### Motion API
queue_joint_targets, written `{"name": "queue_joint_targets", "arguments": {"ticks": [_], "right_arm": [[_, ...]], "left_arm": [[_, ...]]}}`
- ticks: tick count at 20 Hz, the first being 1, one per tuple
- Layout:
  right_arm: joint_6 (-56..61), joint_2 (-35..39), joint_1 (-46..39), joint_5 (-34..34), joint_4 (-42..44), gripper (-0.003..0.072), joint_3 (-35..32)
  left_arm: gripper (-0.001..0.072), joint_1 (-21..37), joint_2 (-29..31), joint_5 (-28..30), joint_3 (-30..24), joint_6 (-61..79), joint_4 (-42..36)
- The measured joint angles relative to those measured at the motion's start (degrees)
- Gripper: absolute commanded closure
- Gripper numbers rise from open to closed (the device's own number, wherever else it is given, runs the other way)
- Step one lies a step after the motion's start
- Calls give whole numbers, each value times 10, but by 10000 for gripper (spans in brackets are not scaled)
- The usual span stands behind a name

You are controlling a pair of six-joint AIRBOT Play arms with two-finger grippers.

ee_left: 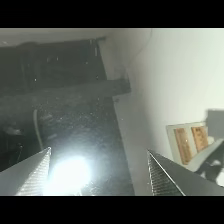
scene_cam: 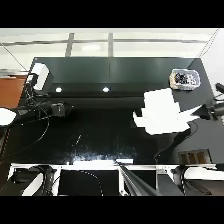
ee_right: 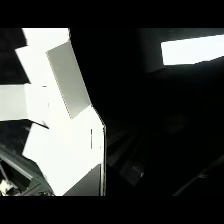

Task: Fold the box and place the chain.

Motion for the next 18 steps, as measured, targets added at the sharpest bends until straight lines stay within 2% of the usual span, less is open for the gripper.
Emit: {"name": "queue_joint_targets", "arguments": {"ticks": [6,12,15,18], "right_arm": [[-11,74,122,-60,50,671,-65],[-30,178,198,-123,114,671,-171],[-61,226,231,-158,178,672,-247],[-96,250,272,-182,231,672,-304]], "left_arm": [[2,-13,0,-3,0,0,-2],[2,-68,-21,1,0,0,-5],[2,-107,-61,2,3,-3,-35],[2,-126,-135,-4,31,-19,-81]]}}
